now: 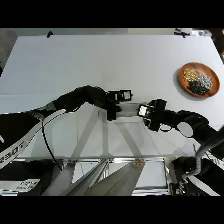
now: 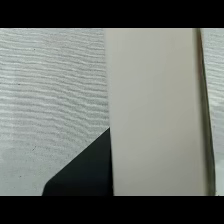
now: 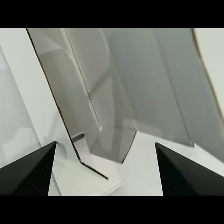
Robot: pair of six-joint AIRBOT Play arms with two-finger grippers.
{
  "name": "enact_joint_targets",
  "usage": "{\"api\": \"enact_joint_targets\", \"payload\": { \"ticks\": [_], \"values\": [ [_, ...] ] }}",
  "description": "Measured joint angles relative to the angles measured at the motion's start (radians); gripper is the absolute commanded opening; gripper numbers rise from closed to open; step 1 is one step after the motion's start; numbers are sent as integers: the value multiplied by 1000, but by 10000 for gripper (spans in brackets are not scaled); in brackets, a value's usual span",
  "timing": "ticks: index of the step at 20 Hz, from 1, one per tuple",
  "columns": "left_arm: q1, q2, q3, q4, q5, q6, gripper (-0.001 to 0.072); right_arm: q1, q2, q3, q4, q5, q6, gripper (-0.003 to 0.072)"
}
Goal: Fold the box and place the chain.
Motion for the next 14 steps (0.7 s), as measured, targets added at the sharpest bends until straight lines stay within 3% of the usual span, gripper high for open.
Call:
{"api": "enact_joint_targets", "payload": {
  "ticks": [14],
  "values": [
    [0, 0, 0, 1, 1, 0, 15, -204, -53, 0, 424, 139, -521, 696]
  ]
}}
